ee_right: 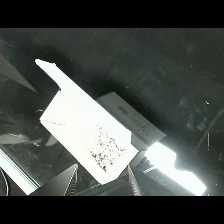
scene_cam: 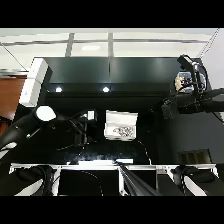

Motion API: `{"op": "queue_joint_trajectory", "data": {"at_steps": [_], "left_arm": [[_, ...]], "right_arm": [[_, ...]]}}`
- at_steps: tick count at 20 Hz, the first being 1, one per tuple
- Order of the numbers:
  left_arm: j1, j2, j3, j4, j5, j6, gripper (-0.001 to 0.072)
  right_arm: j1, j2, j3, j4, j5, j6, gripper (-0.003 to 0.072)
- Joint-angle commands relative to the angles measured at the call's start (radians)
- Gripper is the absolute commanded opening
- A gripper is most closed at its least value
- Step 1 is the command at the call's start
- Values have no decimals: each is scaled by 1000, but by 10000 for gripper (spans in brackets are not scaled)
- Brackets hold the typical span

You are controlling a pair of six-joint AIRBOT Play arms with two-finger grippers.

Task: Fold the box and place the chain.

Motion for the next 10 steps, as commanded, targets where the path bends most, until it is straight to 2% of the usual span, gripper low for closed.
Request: {"op": "queue_joint_trajectory", "data": {"at_steps": [1, 4, 10], "left_arm": [[-12, -128, 15, -91, 64, 222, 707], [1, -193, 30, -156, 77, 227, 707], [0, -259, 39, -264, 92, 230, 707]], "right_arm": [[0, 0, 0, 1, 0, 10, 384], [0, 0, 0, 1, 0, 10, 384], [2, 0, -3, 4, 0, 10, 384]]}}
